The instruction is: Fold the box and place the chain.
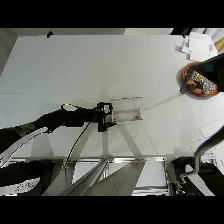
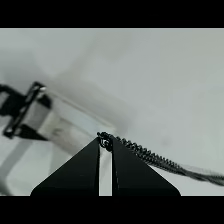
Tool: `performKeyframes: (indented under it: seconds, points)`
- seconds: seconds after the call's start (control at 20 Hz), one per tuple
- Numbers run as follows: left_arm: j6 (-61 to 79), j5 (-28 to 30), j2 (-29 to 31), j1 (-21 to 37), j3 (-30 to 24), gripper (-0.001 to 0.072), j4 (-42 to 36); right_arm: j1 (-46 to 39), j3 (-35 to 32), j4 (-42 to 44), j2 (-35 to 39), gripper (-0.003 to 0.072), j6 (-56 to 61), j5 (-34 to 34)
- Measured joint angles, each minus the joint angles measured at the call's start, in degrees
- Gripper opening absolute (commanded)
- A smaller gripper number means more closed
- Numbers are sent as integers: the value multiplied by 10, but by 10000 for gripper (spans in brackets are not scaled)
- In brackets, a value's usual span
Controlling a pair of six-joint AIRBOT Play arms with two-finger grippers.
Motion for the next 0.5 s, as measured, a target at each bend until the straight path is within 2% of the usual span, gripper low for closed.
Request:
performKeyframes:
  seconds: [0.2,0.5]
  points:
    - [0,0,0,0,0,209,0,113,-32,-12,3,17,22,-41]
    - [0,0,0,0,0,209,0,237,-126,-53,-12,17,50,-122]
